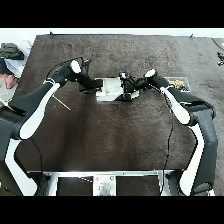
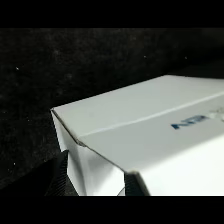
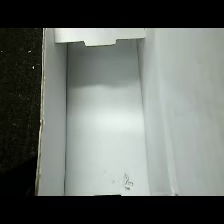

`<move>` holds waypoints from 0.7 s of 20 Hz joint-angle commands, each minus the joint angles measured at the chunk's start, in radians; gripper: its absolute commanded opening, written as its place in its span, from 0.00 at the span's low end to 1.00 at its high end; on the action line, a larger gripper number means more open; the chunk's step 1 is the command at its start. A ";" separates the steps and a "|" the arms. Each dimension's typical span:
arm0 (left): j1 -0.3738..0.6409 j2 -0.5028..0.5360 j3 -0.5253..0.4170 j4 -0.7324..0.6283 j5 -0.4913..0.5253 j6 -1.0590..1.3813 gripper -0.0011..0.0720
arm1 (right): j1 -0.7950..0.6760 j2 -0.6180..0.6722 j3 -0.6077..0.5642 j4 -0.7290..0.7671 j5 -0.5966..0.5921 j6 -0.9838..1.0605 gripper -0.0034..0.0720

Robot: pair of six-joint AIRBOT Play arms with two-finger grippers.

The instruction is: Fold the box and place the chain.

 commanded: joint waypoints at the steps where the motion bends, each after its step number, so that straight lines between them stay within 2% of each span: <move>1: -0.028 -0.018 0.029 0.100 -0.008 -0.127 0.52 | 0.000 -0.001 0.000 0.000 0.000 0.000 0.47; 8: -0.051 -0.085 0.144 0.269 -0.100 -0.303 0.52 | 0.000 -0.001 0.000 0.000 0.000 0.000 0.47; 14: -0.055 -0.129 0.193 0.277 -0.154 -0.330 0.52 | 0.000 -0.001 0.000 0.000 0.000 0.000 0.47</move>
